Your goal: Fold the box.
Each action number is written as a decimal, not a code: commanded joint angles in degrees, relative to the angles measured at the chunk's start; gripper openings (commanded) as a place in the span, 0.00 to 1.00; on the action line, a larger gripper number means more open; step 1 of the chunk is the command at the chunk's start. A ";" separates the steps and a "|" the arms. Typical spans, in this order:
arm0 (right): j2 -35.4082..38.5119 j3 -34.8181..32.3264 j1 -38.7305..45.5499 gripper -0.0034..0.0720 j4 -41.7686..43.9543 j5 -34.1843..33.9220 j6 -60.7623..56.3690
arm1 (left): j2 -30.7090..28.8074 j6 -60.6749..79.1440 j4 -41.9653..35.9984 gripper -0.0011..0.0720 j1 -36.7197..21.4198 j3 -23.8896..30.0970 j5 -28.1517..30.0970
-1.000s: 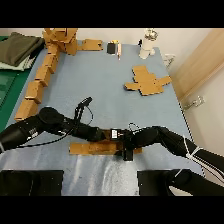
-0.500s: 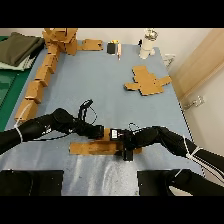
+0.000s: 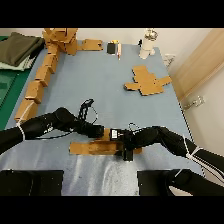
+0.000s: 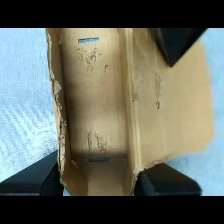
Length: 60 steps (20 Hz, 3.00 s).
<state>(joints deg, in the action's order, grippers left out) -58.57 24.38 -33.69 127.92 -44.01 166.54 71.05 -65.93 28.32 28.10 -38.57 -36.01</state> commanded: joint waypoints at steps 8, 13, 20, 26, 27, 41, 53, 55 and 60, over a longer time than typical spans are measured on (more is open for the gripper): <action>0.07 0.07 0.00 0.73 0.00 0.02 0.00 | -16.04 36.46 1.57 0.03 -18.21 -0.87 -29.05; 0.07 0.07 0.00 0.73 0.00 0.02 0.00 | -18.91 49.35 11.80 0.03 -16.33 -0.87 -32.76; 0.07 0.07 0.00 0.73 0.00 0.02 0.00 | -19.74 53.51 15.43 0.03 -8.83 -0.87 -20.22; 0.07 0.07 0.00 0.73 0.00 0.02 0.00 | -19.71 66.88 8.81 0.03 -15.28 8.74 -19.50; 0.07 0.07 0.00 0.73 0.00 0.02 0.00 | -19.74 70.12 7.26 0.03 -16.20 10.58 -18.73; 0.07 0.07 0.00 0.73 0.00 0.02 0.00 | -15.93 68.26 10.23 0.97 -5.14 11.87 -11.28; 0.07 0.07 0.02 0.73 0.00 0.00 0.00 | -12.98 61.55 8.96 0.88 1.79 11.87 -1.33; 0.07 0.07 0.00 0.73 0.00 0.02 0.02 | -11.41 61.57 9.11 0.80 2.99 11.87 -1.49; 0.07 0.07 0.00 0.73 0.00 0.00 0.00 | -10.75 61.33 12.00 0.41 3.48 11.85 1.84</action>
<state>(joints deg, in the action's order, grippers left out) -58.54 24.40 -33.69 127.90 -44.01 166.54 59.90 -4.12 38.81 31.11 -26.72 -37.17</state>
